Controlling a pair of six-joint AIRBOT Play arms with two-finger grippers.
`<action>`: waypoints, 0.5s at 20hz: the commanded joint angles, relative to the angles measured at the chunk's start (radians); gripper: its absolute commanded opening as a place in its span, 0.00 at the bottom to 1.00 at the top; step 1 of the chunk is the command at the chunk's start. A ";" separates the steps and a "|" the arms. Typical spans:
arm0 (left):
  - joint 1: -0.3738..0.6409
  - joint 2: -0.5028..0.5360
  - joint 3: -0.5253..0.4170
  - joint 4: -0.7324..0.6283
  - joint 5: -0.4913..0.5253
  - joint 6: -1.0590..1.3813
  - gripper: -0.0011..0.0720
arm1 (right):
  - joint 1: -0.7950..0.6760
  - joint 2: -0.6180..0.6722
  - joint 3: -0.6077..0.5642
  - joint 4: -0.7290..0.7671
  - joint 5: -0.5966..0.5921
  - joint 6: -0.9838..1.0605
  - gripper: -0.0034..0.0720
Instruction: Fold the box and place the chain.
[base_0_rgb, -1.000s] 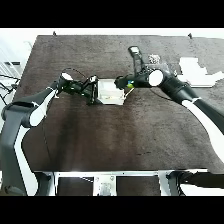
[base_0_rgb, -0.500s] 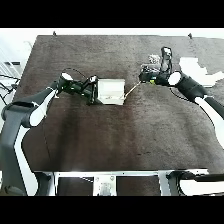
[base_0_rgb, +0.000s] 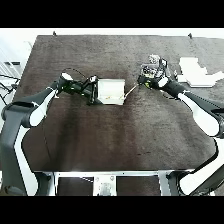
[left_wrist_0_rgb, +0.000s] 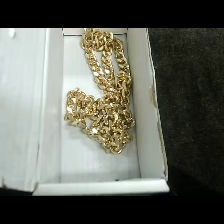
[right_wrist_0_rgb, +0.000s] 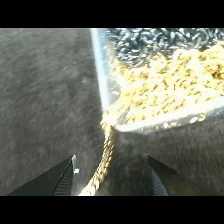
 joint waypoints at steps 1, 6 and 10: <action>0.000 0.000 0.000 0.000 0.001 0.000 0.59 | -0.002 -0.034 0.029 0.032 0.010 0.002 0.72; 0.000 0.000 0.000 0.000 0.001 0.000 0.59 | 0.027 -0.059 0.046 0.045 0.025 -0.072 0.33; 0.000 0.000 0.000 0.000 0.000 0.000 0.59 | 0.036 -0.089 0.068 0.043 0.025 -0.084 0.06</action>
